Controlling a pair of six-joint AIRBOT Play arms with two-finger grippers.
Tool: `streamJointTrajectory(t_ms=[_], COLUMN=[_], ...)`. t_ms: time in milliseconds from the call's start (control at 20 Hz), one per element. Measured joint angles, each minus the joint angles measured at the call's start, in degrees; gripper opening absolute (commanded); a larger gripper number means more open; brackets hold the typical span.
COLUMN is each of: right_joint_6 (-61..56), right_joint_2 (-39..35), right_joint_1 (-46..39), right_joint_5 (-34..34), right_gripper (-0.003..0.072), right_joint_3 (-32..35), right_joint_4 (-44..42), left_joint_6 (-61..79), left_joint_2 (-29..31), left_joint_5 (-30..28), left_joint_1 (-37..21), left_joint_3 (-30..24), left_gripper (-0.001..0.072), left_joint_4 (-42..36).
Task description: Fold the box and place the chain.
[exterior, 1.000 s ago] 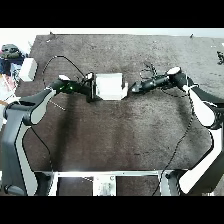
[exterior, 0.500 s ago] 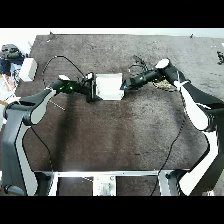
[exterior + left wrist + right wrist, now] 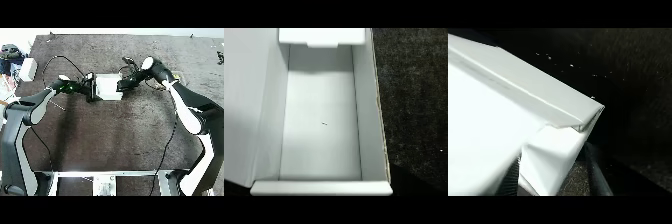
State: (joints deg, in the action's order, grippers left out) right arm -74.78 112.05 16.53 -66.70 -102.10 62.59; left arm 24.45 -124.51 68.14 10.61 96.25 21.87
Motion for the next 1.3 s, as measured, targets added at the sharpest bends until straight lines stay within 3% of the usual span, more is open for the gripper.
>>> streamJointTrajectory(t_ms=[500, 550, 600, 700, 1300], right_joint_6=[-14.7, -16.1, -17.4, -19.9, -29.4], right_joint_2=[2.0, 2.3, 2.4, 2.7, 5.2], right_joint_1=[6.6, 7.1, 7.7, 8.3, 9.0], right_joint_5=[2.8, 2.7, 2.7, 2.7, 1.8], right_gripper=[0.0446, 0.0418, 0.0338, 0.034, 0.034], right_joint_3=[-3.5, -4.0, -4.4, -4.9, -5.6], right_joint_4=[21.7, 23.7, 25.4, 27.7, 28.0], left_joint_6=[0.0, 0.0, 0.0, 0.0, 0.0], left_joint_2=[0.0, 0.0, 0.0, 0.0, 0.0], left_joint_5=[0.0, 0.0, 0.0, 0.0, 0.0], left_joint_1=[0.0, 0.0, 0.0, 0.0, 0.0], left_joint_3=[0.0, 0.0, 0.0, 0.0, 0.0], left_gripper=[0.0417, 0.0418, 0.0417, 0.0418, 0.0417], left_joint_4=[0.0, 0.0, 0.0, 0.0, 0.0])
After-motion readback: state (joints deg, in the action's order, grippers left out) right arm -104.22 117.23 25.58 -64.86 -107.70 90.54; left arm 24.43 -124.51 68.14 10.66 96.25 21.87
